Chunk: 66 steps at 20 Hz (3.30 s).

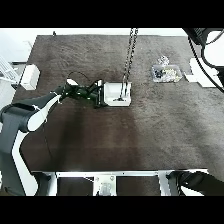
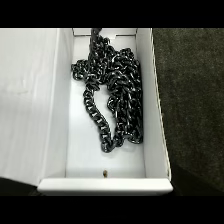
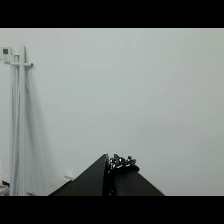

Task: Fold the box and place the chain.

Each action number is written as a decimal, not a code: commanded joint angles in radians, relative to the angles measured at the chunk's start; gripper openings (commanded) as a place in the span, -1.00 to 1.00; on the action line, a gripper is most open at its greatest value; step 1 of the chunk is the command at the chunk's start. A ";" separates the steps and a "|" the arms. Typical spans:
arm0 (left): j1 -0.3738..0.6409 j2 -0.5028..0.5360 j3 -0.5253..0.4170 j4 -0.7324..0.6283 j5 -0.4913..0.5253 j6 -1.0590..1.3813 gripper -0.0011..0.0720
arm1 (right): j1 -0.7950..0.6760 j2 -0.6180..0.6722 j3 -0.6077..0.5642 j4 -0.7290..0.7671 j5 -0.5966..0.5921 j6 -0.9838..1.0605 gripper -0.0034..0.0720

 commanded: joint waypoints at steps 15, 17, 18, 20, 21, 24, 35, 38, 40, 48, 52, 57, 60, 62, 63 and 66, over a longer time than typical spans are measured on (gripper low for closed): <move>0.001 0.000 0.000 0.000 0.000 0.000 -0.02 | 0.000 -0.014 -0.493 0.056 0.039 0.003 -0.89; 0.001 0.000 0.000 0.000 0.000 0.000 -0.02 | 0.000 -0.040 -0.576 0.091 -0.013 0.003 -0.89; 0.001 0.000 0.000 0.000 0.000 0.000 -0.02 | 0.000 -0.064 -0.602 0.112 -0.018 0.003 -0.90; 0.001 0.000 0.000 0.000 0.000 0.000 -0.02 | 0.000 -0.121 -0.625 0.120 -0.018 0.003 -0.90; 0.001 0.000 0.000 0.000 0.000 0.000 -0.02 | 0.000 -0.149 -0.627 0.121 -0.018 0.003 -0.89; 0.001 0.000 0.000 0.000 0.000 0.000 -0.02 | 0.000 -0.220 -0.627 0.121 -0.016 0.003 -0.89; 0.001 0.000 0.000 0.000 0.000 0.000 -0.02 | -0.043 -0.098 -0.622 0.058 -0.002 -0.010 0.02; 0.001 0.000 0.000 0.000 0.000 0.000 -0.02 | -0.122 0.007 -0.606 -0.008 -0.006 -0.034 0.00; 0.001 0.000 0.000 0.000 0.000 0.000 -0.02 | -0.200 0.029 -0.568 -0.012 -0.005 -0.123 -0.10; 0.001 0.000 0.000 0.000 0.000 0.000 -0.02 | -0.397 -0.195 -0.230 0.254 0.520 -0.690 -0.13; 0.001 0.000 0.000 0.000 0.000 0.000 -0.02 | -0.480 -0.367 -0.097 0.652 0.849 -1.030 -0.19; 0.001 0.000 0.000 0.000 0.000 0.000 -0.02 | -0.522 -0.526 -0.040 0.798 1.010 -1.083 -0.09; 0.001 0.000 0.000 0.000 0.000 0.000 -0.02 | -0.508 -0.582 -0.040 0.801 1.023 -1.083 -0.08; 0.001 0.000 0.000 0.000 0.000 0.000 -0.02 | -0.492 -0.612 -0.040 0.800 1.039 -1.085 -0.10; 0.001 0.000 0.000 0.000 0.000 0.000 -0.02 | -0.484 -0.624 -0.040 0.799 1.049 -1.088 -0.10; 0.001 0.000 0.000 0.000 0.000 0.000 -0.02 | -0.465 -0.643 -0.040 0.786 1.070 -1.105 -0.10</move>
